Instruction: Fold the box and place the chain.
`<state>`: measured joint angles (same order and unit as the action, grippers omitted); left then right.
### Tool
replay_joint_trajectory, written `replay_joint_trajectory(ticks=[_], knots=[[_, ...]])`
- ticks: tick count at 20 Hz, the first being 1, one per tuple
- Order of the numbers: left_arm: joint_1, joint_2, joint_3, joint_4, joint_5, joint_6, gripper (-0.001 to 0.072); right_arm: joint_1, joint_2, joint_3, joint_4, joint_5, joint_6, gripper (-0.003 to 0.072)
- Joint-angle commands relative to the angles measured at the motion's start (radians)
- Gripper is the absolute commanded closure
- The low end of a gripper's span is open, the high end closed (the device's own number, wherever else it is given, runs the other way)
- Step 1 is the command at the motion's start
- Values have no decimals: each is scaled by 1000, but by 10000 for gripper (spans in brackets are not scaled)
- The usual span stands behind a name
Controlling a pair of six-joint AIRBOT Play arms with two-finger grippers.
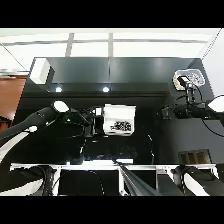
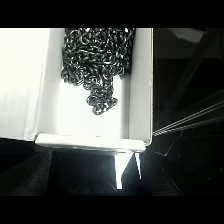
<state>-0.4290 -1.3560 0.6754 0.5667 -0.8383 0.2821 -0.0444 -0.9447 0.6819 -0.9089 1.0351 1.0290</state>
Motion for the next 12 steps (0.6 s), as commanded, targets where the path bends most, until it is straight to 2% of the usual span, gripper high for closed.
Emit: replay_joint_trajectory(ticks=[1, 12], knots=[[-13, -4, 0, -8, 21, 0, 4, 1, 0, -1, 0, 0, 0, 343], [-13, -14, 2, -32, 56, 3, 6, 1, 0, -1, 0, 0, 0, 343]])
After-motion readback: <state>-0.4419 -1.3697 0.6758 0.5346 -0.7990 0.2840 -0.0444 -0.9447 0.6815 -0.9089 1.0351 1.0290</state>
